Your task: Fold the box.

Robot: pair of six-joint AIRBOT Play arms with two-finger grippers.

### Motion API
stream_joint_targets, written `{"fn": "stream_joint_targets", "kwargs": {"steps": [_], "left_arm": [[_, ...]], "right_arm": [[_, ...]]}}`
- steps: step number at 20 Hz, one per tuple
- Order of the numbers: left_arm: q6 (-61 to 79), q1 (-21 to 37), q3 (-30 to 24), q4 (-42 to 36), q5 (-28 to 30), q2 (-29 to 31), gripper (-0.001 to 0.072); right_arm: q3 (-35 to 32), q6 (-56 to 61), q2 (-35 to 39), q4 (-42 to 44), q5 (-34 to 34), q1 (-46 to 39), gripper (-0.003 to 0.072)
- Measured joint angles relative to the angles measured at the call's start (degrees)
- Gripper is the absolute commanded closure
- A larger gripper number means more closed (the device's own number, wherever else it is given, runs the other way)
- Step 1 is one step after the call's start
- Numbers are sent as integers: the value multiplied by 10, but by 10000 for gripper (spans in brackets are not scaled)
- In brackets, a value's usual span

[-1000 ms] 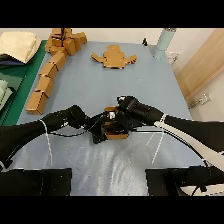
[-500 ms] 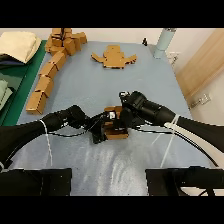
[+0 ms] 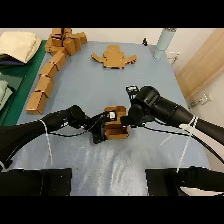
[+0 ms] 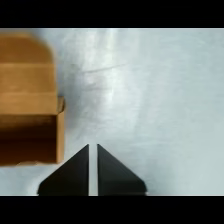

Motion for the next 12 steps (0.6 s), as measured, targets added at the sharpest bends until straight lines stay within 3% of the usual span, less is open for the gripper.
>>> {"fn": "stream_joint_targets", "kwargs": {"steps": [5, 9, 12], "left_arm": [[0, 0, 0, 0, 0, 0, 190], [0, 0, 0, 0, 0, 0, 190], [0, 0, 0, 0, 0, 0, 190]], "right_arm": [[1, -91, -28, 21, 35, -123, 682], [20, -281, -89, 289, 102, -274, 683], [50, -395, -149, 464, 116, -341, 683]]}}
